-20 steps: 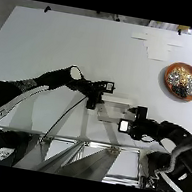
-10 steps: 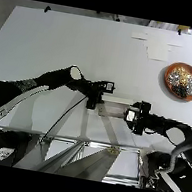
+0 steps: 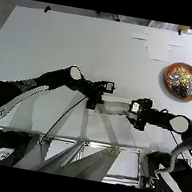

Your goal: Fold the box and place the chain.

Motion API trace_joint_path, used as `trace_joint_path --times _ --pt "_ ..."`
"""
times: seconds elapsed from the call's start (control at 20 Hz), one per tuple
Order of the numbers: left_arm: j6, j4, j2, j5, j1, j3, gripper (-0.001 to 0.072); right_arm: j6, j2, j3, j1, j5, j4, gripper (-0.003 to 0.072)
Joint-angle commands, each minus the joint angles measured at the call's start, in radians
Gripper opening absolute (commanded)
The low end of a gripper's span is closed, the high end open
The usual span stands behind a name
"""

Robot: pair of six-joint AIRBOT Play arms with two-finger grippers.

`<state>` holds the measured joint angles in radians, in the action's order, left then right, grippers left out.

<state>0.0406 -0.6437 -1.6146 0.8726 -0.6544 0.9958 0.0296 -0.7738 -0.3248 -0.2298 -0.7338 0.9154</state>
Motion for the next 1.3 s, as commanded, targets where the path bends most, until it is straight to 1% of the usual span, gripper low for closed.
trace_joint_path --times 0.0,0.15,0.25,0.4,0.6,0.8,1.0,1.05,1.1,1.25 --pt "0.0 0.0 -0.001 0.0 -0.001 0.001 0.0012 -0.135 -0.07 -0.012 0.057 -0.039 -0.116 0.0646" --pt "0.0 0.0 0.0 0.0 -0.001 0.001 0.0012 -0.206 -0.137 -0.025 0.091 -0.093 -0.171 0.0646" --pt "0.0 0.0 0.0 0.0 -0.001 0.001 0.0012 -0.226 -0.172 -0.035 0.12 -0.098 -0.188 0.0647" --pt "0.0 0.0 0.0 0.0 -0.001 0.001 0.0012 -0.231 -0.238 -0.087 0.146 -0.129 -0.191 0.0647" --pt "0.0 0.0 0.0 0.0 -0.001 0.001 0.0012 -0.252 -0.353 -0.145 0.146 -0.196 -0.195 0.0646" --pt "0.0 0.0 0.0 0.0 -0.001 0.001 0.0012 -0.331 -0.38 -0.146 0.146 -0.199 -0.194 0.0646" --pt "0.0 0.0 -0.001 0.0 -0.001 0.001 0.0012 -0.331 -0.407 -0.146 0.14 -0.198 -0.189 0.0643" --pt "0.0 0.0 0.0 0.0 -0.001 0.001 0.0012 -0.331 -0.414 -0.146 0.133 -0.193 -0.188 0.0631" --pt "0.0 0.0 0.0 0.0 -0.001 0.001 0.0012 -0.343 -0.418 -0.146 0.127 -0.193 -0.188 0.0596" --pt "0.0 0.0 0.0 0.0 -0.001 0.001 0.0012 -0.353 -0.419 -0.146 0.123 -0.189 -0.189 0.0596"
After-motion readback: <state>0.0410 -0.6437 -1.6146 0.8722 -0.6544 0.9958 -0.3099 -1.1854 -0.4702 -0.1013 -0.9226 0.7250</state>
